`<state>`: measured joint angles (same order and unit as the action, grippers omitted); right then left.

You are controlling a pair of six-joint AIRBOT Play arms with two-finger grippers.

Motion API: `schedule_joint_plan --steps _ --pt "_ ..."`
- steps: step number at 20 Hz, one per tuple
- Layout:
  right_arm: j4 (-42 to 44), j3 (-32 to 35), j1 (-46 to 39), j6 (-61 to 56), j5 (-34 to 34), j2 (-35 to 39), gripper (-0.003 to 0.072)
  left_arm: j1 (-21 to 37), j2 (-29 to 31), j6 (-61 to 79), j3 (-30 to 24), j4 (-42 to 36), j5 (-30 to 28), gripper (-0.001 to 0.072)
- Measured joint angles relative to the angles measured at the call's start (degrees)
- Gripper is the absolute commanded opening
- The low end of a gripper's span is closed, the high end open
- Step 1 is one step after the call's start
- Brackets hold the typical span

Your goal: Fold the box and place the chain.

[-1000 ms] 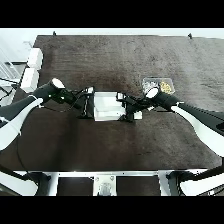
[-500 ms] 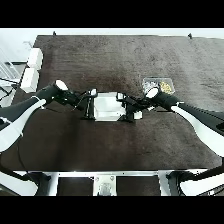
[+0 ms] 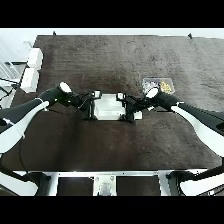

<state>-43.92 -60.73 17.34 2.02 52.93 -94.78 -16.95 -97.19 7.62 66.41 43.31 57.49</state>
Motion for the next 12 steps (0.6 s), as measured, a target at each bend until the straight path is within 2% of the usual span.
schedule_joint_plan --steps 12 --pt "0.0 0.0 0.0 0.1 0.0 0.0 0.0595 0.6 -0.2 -0.2 -0.1 1.5 -1.5 0.072"
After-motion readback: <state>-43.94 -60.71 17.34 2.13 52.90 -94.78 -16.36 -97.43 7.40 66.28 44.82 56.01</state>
